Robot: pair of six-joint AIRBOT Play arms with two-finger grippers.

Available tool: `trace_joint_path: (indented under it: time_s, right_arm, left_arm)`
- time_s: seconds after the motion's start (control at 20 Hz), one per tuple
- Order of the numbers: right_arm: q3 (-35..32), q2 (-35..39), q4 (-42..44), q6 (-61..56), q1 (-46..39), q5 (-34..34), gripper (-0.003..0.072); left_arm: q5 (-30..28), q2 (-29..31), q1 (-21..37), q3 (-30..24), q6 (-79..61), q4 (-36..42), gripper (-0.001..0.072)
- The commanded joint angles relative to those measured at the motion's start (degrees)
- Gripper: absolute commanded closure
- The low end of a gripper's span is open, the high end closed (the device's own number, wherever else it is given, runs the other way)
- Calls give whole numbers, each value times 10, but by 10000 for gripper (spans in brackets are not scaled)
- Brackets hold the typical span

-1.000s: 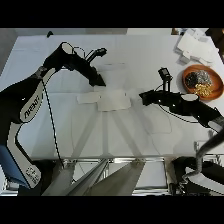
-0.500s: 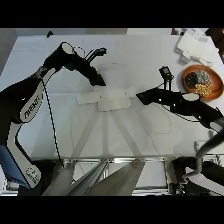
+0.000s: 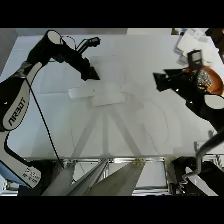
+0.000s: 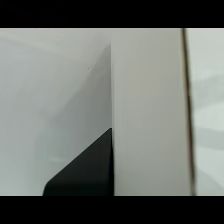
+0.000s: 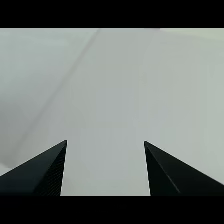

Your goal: Fold the box and place the chain.

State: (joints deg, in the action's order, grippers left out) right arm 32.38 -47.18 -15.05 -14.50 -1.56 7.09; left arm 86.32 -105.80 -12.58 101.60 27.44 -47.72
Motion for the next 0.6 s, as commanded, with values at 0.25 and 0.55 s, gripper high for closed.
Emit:
trace_joint_path:
  time_s: [0.25,0.55]
  right_arm:
    - [1,106,-7,0,0,-243,155]
    - [0,101,7,0,0,-214,155]
  left_arm:
    - [113,56,-13,-41,-61,226,708]
    - [-50,50,-65,-102,-83,16,707]
